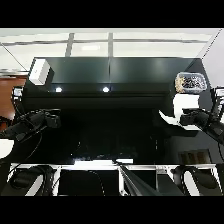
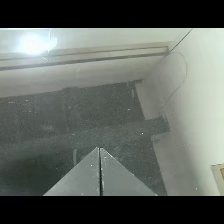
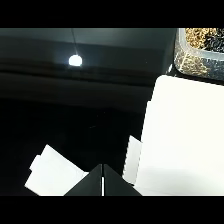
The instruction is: Fold the box and place the chain.
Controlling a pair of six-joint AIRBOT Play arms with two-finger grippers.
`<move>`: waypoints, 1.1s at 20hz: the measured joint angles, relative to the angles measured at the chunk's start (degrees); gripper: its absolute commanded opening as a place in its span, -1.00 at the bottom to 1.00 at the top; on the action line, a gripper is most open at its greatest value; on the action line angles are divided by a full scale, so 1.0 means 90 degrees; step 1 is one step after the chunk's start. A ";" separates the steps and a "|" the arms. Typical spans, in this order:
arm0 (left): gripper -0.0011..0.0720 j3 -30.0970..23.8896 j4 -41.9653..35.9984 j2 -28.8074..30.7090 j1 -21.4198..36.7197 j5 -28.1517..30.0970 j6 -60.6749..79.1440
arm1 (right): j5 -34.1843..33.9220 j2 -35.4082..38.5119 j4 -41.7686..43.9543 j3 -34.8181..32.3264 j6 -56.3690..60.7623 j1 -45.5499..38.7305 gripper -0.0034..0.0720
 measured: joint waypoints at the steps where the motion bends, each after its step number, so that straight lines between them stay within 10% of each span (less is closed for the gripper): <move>1: -0.89 0.0000 0.0000 0.0000 0.0000 0.0000 0.0000 | 0.0000 0.0000 0.0000 0.0000 0.0000 0.0000 -0.87; 18: -0.88 -0.0019 -0.0073 -0.0032 0.0000 0.0539 0.0000 | -0.0376 0.0000 0.0561 0.0000 0.0000 0.0007 -0.87; 19: -0.88 -0.0022 -0.0117 -0.0044 0.0000 0.0760 0.0000 | -0.0505 -0.0007 0.0816 0.0000 -0.0010 0.0012 -0.65; 20: -0.67 -0.0022 -0.0168 -0.0070 0.0000 0.0979 0.0000 | -0.0709 -0.0034 0.1032 0.0000 -0.0019 0.0015 0.32; 21: 0.20 -0.0022 -0.0209 -0.0112 0.0000 0.1180 0.0000 | -0.0988 -0.0100 0.1183 0.0000 -0.0024 0.0015 1.00; 22: 0.95 -0.0022 -0.0238 -0.0170 0.0000 0.1360 0.0000 | -0.1282 -0.0216 0.1236 0.0015 -0.0005 -0.0007 1.00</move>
